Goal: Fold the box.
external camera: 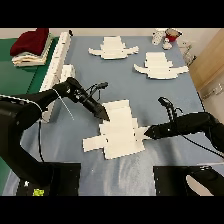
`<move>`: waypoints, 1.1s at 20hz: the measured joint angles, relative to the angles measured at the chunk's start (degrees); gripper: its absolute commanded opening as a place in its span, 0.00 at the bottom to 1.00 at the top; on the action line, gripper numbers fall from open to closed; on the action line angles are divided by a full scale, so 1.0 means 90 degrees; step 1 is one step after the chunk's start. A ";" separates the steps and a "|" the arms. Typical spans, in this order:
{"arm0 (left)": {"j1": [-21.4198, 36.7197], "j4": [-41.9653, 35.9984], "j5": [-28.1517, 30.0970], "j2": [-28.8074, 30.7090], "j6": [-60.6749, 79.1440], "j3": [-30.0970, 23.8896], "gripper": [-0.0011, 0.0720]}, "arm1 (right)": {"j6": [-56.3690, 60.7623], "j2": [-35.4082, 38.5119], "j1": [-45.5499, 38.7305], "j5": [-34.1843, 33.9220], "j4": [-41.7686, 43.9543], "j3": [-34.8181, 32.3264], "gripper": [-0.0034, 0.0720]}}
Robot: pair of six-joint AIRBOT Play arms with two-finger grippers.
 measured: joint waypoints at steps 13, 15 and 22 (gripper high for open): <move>-0.0102 -0.0087 0.0432 0.0083 0.0937 0.0272 0.03 | 0.0160 0.0000 0.0000 0.0228 -0.0852 0.0061 0.54; -0.0165 -0.0056 0.0544 0.0270 0.1161 0.0301 0.02 | 0.0702 0.0000 -0.0002 0.0313 -0.1656 0.0189 0.55; -0.0969 0.0913 0.1994 0.1724 0.1455 -0.0267 0.02 | 0.3016 0.0005 -0.0002 0.0410 -0.3706 0.0916 0.73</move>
